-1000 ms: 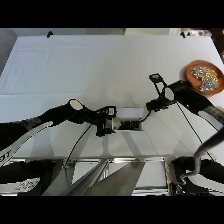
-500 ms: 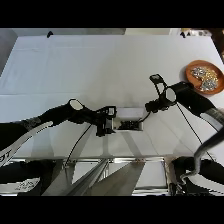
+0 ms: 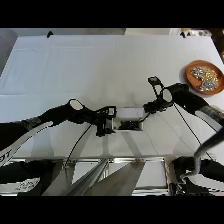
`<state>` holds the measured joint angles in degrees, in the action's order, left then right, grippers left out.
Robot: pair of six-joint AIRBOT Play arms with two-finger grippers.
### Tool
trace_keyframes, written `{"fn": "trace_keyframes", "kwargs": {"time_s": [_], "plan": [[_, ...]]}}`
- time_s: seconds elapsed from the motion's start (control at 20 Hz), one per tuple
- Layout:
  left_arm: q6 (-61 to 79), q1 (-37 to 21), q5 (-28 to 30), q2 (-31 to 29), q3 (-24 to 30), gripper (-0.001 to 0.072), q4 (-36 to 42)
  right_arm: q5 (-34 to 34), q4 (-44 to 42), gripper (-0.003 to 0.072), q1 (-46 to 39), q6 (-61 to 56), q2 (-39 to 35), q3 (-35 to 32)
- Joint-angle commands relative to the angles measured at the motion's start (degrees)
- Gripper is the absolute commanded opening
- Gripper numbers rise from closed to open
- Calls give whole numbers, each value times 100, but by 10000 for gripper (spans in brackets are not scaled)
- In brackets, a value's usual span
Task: Fold the box and place the chain.
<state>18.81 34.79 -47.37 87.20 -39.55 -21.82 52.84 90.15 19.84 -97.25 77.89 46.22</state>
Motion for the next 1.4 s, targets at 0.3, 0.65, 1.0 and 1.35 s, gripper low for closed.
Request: {"fn": "trace_keyframes", "kwargs": {"time_s": [0.3,0.65,1.0,1.35], "plan": [[0,-7,0,-4,-2,172,0,590,72,16,4,450,-612,-9],[2,-7,0,-4,-2,172,0,1318,-811,17,22,1189,-2413,-11],[2,-7,2,-4,0,172,0,1392,-3198,17,22,2302,-3060,-11],[2,-7,0,-4,0,172,0,1296,-4629,17,33,3023,-3060,-17]]}}
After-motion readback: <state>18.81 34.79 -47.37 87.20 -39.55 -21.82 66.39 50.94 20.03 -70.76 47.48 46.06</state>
